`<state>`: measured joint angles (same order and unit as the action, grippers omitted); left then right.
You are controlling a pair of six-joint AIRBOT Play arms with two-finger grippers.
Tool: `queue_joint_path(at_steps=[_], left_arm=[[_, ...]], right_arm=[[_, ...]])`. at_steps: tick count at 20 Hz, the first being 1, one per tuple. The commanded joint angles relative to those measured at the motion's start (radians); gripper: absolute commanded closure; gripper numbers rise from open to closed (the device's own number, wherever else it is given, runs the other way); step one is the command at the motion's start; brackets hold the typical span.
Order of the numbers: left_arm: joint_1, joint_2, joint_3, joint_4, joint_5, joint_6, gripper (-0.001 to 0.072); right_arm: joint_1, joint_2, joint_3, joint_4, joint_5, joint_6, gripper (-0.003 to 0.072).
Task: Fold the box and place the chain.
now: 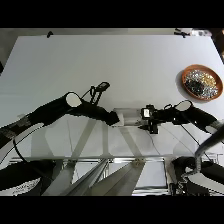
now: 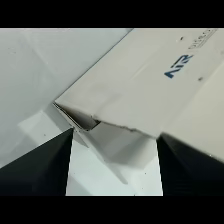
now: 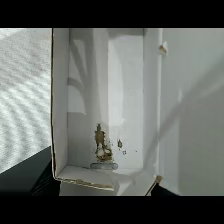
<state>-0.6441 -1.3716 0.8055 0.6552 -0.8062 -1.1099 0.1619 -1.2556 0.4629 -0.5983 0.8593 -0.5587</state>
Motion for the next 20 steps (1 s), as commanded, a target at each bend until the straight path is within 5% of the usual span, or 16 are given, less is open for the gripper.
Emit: queue_joint_path(at_steps=[1, 11, 20], left_arm=[[-0.043, -0.047, 0.067, 0.082, 0.000, -0.118, 0.0133], [-0.073, -0.074, 0.111, 0.313, -0.046, -0.425, 0.0158], [-0.172, -0.159, 0.322, 0.520, -0.167, -0.770, 0.0227]], right_arm=[[0.000, 0.001, 0.000, 0.000, 0.000, 0.000, 0.0283], [0.000, 0.001, 0.000, 0.000, 0.000, 0.000, 0.0283], [0.000, 0.001, 0.000, 0.000, 0.000, 0.000, 0.0283]])
